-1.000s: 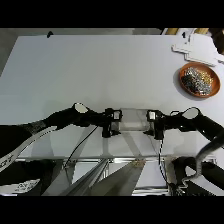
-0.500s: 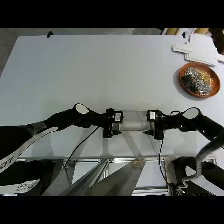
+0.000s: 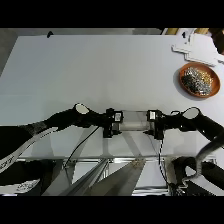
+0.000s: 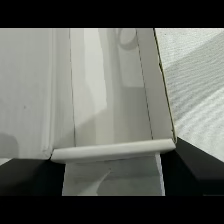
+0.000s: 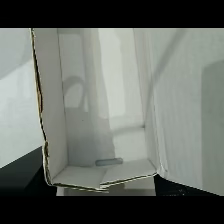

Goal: Fold the box and place the chain.

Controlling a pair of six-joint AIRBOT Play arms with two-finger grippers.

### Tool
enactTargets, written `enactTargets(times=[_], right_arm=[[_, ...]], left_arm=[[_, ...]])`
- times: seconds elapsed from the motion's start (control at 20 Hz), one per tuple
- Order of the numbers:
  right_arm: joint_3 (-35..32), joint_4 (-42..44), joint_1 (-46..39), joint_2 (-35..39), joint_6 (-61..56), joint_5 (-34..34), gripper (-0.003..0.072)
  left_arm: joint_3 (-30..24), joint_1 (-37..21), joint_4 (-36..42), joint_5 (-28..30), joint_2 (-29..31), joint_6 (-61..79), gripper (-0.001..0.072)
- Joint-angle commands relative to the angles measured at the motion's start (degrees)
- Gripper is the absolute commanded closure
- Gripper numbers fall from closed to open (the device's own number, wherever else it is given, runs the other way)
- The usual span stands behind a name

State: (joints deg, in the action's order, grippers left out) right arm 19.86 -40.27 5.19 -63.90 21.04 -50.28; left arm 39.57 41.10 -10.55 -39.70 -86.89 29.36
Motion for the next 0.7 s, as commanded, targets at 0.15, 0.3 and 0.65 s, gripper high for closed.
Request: enactTargets(times=[0.15, 0.3, 0.65], right_arm=[[0.0, 0.02, 0.04, -0.02, 0.0, -0.02, 0.025], [0.0, 0.15, 0.04, -0.02, 0.0, -0.04, 0.025], [0.0, 0.11, 0.04, -0.02, 0.0, 0.22, 0.025]], left_arm=[[0.0, 0.04, 0.0, 0.04, -0.04, 0.0, 0.0435], [0.0, 0.04, 0.0, 0.04, -0.04, 0.0, 0.0435], [0.0, 0.04, 0.0, 0.04, -0.04, 0.0, 0.0435]])
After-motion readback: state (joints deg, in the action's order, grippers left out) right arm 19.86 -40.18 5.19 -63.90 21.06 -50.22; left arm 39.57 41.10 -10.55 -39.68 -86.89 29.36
